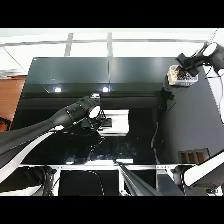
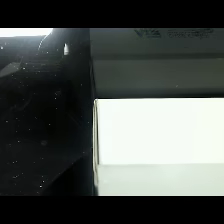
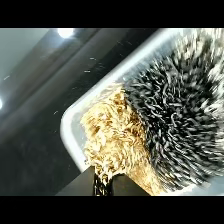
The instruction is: Fold the box and place the chain.
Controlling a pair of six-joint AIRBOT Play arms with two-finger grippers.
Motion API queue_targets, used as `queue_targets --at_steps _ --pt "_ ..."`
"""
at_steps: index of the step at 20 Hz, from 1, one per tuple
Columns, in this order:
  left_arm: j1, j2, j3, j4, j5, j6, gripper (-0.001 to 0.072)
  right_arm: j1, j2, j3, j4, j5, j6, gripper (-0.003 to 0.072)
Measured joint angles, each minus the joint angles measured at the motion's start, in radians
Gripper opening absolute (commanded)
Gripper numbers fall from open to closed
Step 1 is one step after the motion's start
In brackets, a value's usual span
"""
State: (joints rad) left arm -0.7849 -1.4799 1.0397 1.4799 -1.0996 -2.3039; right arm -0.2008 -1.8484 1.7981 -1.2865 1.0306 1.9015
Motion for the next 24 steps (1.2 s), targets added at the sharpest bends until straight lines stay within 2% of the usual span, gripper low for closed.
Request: queue_targets --at_steps 5,11,16,19,24 --pt "0.0 0.0 0.0 0.0 0.001 0.0 0.0027 0.0 0.243 0.0 -0.057 0.056 -0.19 0.0014" --pt "0.0 0.0 0.0 0.0 0.0 0.0 0.0027 0.0 0.548 0.0 -0.063 0.082 -0.306 0.0014" --pt "0.0 0.0 0.0 0.0 -0.003 0.0 0.0027 0.0 0.741 0.0 0.034 0.17 -0.364 0.0014" --pt "0.0 0.0 0.0 0.0 -0.003 0.0 0.0027 0.005 0.833 -0.005 0.128 0.262 -0.397 0.0014" --pt "0.0 0.0 0.0 0.0 -0.003 0.0 0.0027 0.109 0.946 -0.087 0.224 0.426 -0.433 0.0014"
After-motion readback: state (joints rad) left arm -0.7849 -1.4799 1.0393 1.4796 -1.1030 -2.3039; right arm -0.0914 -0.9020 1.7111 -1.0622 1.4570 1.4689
